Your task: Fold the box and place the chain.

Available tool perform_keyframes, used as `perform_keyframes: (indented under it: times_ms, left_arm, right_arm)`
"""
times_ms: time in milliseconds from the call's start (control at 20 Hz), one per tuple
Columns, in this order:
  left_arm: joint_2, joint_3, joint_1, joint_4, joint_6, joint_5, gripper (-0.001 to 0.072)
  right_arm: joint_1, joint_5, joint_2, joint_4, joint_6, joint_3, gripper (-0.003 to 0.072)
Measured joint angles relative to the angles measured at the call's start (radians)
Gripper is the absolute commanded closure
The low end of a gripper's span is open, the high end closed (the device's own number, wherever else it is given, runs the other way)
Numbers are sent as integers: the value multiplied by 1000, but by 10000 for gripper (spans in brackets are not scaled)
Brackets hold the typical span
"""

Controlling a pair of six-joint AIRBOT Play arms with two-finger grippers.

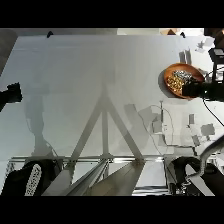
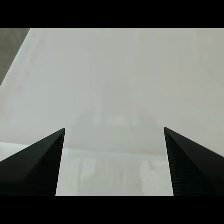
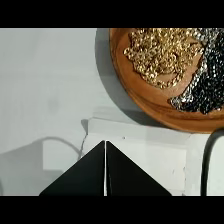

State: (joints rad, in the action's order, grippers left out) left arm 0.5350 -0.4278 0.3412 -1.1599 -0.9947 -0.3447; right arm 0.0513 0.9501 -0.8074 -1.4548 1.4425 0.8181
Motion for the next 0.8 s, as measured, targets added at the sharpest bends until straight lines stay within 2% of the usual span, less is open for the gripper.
perform_keyframes:
  times_ms: [100, 150, 200, 250, 600, 800]
  left_arm:
    - [0, 0, 0, 0, 0, 0, 18]
    - [0, 0, 0, 0, 0, 0, 18]
    - [0, 0, 0, 0, 0, 0, 18]
    - [0, 0, 0, 0, 0, 0, 18]
    - [0, 0, 0, 0, 0, 0, 18]
    - [0, 0, 0, 0, 0, 0, 18]
  right_arm:
    - [0, -9, 0, 3, 0, 0, 672]
    - [0, -4, 0, 5, 0, 0, 624]
    - [0, 7, 0, 3, 0, 0, 474]
    - [0, 24, 0, -7, -2, 0, 379]
    - [7, 255, 0, -282, 116, 0, 379]
    - [110, 383, -2, -408, 116, 0, 333]
